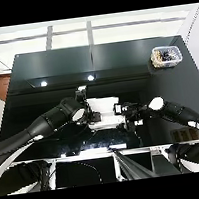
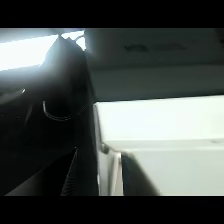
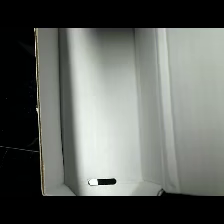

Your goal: Fold the box and place the chain.

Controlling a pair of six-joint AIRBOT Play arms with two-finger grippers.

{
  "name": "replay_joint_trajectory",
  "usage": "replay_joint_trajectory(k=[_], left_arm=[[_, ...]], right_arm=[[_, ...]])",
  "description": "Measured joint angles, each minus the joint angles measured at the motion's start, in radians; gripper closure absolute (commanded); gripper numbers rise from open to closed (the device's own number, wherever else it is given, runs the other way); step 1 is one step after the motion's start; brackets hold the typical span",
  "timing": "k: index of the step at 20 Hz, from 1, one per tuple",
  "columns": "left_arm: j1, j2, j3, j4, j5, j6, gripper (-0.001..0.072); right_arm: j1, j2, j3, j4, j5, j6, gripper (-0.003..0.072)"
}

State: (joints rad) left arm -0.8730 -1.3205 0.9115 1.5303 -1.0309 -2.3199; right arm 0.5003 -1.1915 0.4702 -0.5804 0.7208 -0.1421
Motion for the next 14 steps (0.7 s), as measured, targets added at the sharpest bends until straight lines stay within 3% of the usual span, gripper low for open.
replay_joint_trajectory(k=[14], left_arm=[[-0.028,-0.056,0.008,0.013,0.016,-0.069,0.0377]], right_arm=[[0.0,0.0,0.0,0.0,0.0,0.0,0.028]])
